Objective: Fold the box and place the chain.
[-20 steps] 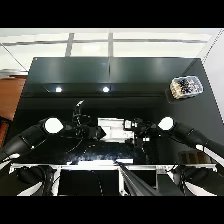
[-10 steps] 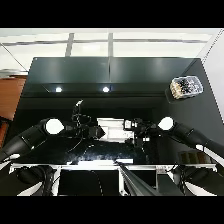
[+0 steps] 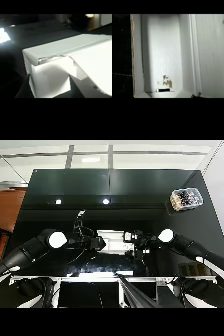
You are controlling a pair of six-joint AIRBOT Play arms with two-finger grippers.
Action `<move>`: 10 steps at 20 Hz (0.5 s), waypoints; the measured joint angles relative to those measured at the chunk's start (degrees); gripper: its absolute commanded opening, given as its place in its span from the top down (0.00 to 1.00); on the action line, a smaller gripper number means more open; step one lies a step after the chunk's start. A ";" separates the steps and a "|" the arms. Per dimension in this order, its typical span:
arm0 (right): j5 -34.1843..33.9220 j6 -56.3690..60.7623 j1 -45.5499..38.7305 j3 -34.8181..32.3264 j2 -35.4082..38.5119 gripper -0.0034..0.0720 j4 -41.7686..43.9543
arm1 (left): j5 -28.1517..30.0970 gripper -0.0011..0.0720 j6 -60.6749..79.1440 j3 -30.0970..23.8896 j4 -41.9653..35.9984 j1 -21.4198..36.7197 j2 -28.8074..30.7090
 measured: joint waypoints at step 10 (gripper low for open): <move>0.00 -0.02 0.00 0.00 0.00 0.33 0.02 | -0.13 0.31 -7.89 1.81 7.26 -3.19 -0.42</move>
